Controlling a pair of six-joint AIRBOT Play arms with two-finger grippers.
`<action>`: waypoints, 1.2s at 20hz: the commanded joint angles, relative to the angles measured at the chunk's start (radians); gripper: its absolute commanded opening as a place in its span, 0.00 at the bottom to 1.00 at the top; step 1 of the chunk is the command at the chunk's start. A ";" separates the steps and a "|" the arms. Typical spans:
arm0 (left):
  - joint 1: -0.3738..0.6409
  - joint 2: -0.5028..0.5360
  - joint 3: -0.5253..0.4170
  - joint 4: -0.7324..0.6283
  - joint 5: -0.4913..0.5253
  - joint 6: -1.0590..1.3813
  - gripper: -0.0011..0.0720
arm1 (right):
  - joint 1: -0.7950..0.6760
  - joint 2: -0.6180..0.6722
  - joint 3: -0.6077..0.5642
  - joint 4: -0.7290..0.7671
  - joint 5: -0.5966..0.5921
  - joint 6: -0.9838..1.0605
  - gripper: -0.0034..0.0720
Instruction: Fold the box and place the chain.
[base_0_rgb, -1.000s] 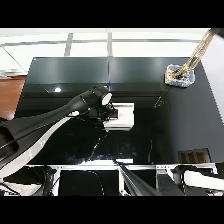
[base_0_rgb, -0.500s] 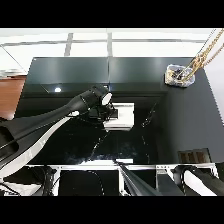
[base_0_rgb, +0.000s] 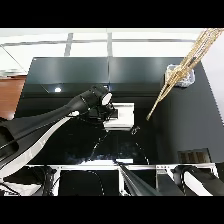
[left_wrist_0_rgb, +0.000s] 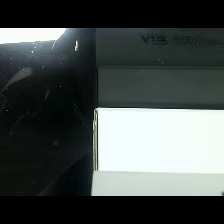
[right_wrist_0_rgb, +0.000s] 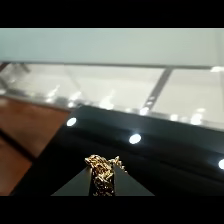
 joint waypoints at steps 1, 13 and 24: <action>0.000 0.000 0.000 0.001 0.000 0.005 0.05 | 0.130 0.002 -0.002 0.032 0.000 0.008 0.06; 0.000 0.000 0.000 0.001 0.003 0.005 0.05 | 0.380 -0.095 -0.056 -0.026 -0.109 0.014 0.06; 0.000 0.000 0.000 0.000 0.003 0.005 0.05 | 0.394 -0.098 -0.206 -0.222 0.038 0.060 0.06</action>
